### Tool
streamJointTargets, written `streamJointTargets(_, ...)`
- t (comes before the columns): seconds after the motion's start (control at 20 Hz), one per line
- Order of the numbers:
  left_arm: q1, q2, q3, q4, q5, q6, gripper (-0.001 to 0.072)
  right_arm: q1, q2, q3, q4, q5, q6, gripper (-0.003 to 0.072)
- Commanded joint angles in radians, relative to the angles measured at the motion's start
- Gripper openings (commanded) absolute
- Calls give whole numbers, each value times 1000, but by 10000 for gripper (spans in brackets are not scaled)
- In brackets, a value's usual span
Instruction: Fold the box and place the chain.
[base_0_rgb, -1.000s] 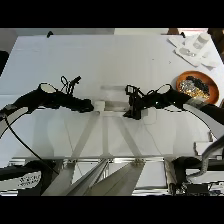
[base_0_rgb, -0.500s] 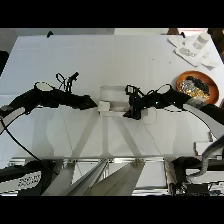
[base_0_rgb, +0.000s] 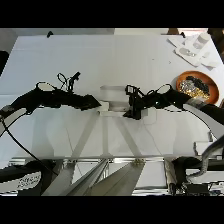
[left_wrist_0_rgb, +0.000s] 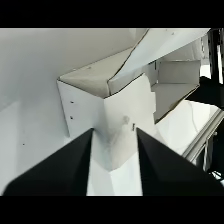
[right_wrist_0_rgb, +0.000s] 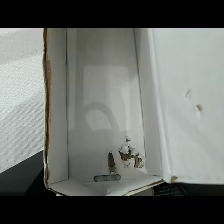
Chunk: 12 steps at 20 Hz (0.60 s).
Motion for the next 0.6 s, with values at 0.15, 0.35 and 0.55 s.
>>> streamJointTargets(0.15, -42, 0, 1, -14, 70, 1, 522, 0, 0, 1, 0, 0, 0, 520)
streamJointTargets(0.35, -84, 0, 1, 0, 106, 20, 515, 0, 0, 1, 0, 0, 0, 520)
streamJointTargets(0.55, -127, 0, 2, 17, 172, 23, 514, 0, 0, 1, 0, 0, 0, 520)
